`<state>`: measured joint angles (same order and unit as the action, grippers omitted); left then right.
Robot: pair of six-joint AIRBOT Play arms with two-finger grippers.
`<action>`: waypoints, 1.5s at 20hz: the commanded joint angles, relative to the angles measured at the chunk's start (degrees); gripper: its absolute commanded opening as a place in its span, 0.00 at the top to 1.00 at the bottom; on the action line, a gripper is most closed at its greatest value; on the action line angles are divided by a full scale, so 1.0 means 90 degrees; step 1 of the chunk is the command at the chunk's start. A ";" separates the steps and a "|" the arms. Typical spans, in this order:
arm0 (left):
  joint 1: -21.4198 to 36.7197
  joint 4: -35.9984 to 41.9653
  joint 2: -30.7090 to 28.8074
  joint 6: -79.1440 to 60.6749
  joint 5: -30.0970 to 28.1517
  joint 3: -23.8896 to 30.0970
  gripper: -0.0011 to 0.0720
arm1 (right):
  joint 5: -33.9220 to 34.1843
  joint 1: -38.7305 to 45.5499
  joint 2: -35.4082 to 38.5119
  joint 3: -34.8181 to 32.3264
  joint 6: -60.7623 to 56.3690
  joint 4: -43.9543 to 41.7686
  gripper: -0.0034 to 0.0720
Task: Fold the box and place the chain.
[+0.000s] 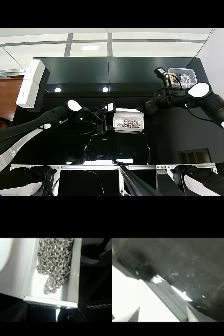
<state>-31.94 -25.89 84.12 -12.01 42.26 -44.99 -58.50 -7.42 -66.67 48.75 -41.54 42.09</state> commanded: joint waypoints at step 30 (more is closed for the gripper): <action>-0.0002 0.0000 0.0005 0.0005 -0.0005 -0.0005 0.61 | -0.0231 -0.1200 -0.0170 -0.0141 0.2941 0.0675 0.32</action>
<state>-31.94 -25.87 84.12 -11.92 42.22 -44.99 -60.66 -18.17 -68.27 47.51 -14.98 48.25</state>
